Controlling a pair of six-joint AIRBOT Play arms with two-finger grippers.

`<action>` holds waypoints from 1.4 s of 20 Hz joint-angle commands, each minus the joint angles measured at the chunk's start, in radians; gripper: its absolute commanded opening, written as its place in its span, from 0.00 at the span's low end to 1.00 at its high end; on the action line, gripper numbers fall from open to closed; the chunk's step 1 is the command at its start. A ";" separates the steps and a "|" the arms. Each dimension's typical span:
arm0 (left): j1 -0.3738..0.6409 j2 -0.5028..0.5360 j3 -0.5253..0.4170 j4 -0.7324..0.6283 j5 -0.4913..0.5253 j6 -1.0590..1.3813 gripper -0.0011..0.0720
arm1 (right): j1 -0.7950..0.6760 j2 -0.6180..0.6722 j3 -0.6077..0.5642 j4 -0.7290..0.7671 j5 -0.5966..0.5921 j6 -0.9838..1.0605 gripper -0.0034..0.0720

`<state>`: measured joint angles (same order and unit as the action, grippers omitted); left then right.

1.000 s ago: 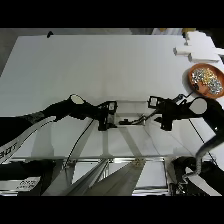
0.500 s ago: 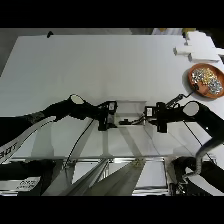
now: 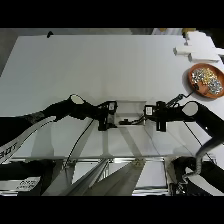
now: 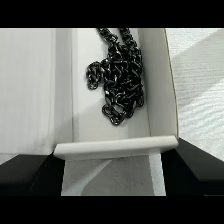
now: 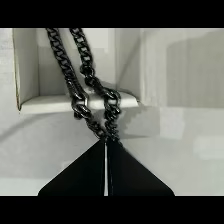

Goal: Fold the box and place the chain.

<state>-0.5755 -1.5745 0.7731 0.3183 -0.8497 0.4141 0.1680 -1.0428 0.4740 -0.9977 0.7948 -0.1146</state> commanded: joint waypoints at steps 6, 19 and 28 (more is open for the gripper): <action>0.000 0.000 0.000 0.000 0.000 0.000 0.06 | 0.002 0.127 -0.001 -0.071 0.010 0.123 0.26; 0.000 0.000 0.000 0.000 0.000 0.000 0.06 | 0.089 -0.072 -0.003 -0.067 -0.163 -0.071 0.33; 0.000 0.000 0.000 0.000 0.000 0.000 0.06 | 0.088 -0.005 -0.003 -0.168 -0.107 0.142 0.07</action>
